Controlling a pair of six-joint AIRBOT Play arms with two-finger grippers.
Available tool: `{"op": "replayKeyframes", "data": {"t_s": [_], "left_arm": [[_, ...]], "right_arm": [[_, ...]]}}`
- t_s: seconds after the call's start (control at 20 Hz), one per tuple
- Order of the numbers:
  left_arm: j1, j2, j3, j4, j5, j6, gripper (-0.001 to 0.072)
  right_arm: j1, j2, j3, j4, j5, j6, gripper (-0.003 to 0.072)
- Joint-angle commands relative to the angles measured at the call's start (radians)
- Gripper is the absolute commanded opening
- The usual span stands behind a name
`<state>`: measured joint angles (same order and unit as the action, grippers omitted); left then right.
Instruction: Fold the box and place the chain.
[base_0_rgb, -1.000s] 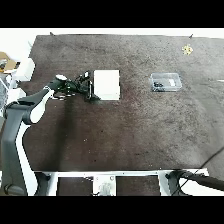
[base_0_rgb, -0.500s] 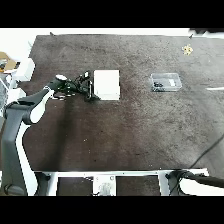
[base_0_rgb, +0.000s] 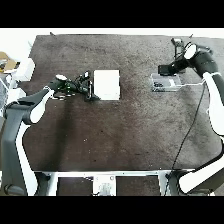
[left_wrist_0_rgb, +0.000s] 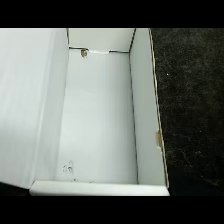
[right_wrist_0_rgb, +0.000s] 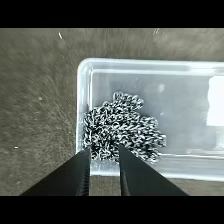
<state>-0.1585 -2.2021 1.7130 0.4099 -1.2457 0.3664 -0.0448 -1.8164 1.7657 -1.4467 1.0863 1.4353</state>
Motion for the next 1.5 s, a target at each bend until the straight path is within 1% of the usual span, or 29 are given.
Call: {"op": "replayKeyframes", "data": {"t_s": [0.0, 0.4, 0.6, 0.7, 0.75, 0.8, 0.85, 0.95, 1.0, 1.05, 1.3, 1.45], "left_arm": [[0.000, 0.000, 0.000, 0.000, 0.000, 0.000, 0.0360], [0.000, 0.000, 0.000, 0.000, 0.000, 0.000, 0.0360], [0.000, 0.000, 0.000, 0.000, 0.000, 0.000, 0.0360], [0.000, 0.000, 0.000, 0.000, 0.000, 0.000, 0.0361], [0.000, 0.000, 0.000, 0.000, 0.000, 0.000, 0.0360], [0.000, 0.000, 0.000, 0.000, 0.000, 0.000, 0.0360], [0.000, 0.000, 0.000, 0.000, 0.000, 0.000, 0.0360], [0.000, 0.000, 0.000, 0.000, 0.000, 0.000, 0.0360], [0.000, 0.000, 0.000, 0.000, 0.000, 0.000, 0.0360], [0.000, 0.000, 0.000, 0.000, 0.000, 0.000, 0.0360], [0.000, 0.000, 0.000, 0.000, 0.000, 0.000, 0.0360], [0.000, 0.000, 0.000, 0.000, 0.000, 0.000, 0.0360]], "right_arm": [[-0.004, -0.083, 0.009, 0.019, 0.012, 0.002, 0.0205], [-0.029, -0.108, 0.009, 0.020, 0.007, 0.036, 0.0204], [-0.029, -0.138, 0.009, 0.088, -0.032, 0.037, 0.0204], [-0.029, -0.151, 0.009, 0.086, -0.035, 0.054, 0.0203], [-0.029, -0.152, 0.009, 0.084, -0.040, 0.055, 0.0191], [-0.029, -0.151, 0.009, 0.082, -0.044, 0.055, 0.0118], [-0.030, -0.152, 0.009, 0.080, -0.045, 0.059, 0.0066], [-0.029, -0.151, 0.009, 0.064, -0.043, 0.084, 0.0065], [-0.029, -0.150, 0.009, 0.063, -0.043, 0.084, 0.0018], [-0.029, -0.145, 0.009, 0.063, -0.044, 0.084, 0.0000], [-0.029, -0.065, 0.019, 0.060, -0.026, 0.083, 0.0000], [-0.029, 0.008, 0.019, 0.060, 0.022, 0.059, -0.0001]]}}
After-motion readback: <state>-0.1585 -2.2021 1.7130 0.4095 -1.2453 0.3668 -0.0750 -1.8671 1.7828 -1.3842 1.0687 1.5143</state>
